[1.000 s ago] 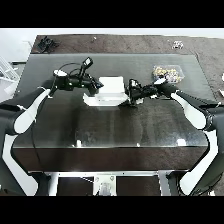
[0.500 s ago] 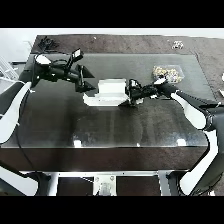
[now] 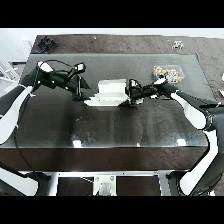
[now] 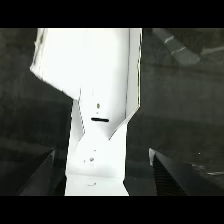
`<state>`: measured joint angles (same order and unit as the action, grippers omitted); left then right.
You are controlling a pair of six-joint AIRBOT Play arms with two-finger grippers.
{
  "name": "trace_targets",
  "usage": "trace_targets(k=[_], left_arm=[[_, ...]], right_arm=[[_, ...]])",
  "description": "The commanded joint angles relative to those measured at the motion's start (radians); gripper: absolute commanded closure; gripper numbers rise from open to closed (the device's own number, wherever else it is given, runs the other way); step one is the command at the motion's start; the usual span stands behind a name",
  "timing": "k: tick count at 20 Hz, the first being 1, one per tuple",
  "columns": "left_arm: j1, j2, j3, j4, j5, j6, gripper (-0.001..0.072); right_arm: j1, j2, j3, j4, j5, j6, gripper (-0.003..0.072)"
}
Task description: Fold the box and place the chain.
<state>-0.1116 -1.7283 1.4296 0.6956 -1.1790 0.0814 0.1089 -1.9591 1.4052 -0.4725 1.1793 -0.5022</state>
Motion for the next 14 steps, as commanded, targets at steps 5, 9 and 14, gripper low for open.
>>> trace_targets(k=[5,9,14], left_arm=[[-0.013,-0.009,-0.045,-0.086,0.113,0.122,-0.0004],[-0.048,-0.060,-0.045,-0.082,0.145,0.138,-0.0004],[-0.079,-0.093,-0.045,-0.082,0.177,0.163,0.0019]], right_arm=[[0.001,0.000,0.000,0.000,0.000,0.000,0.0110],[0.001,0.000,0.000,0.000,0.000,0.001,0.0110],[0.001,0.000,0.000,0.000,0.000,0.000,0.0111]])
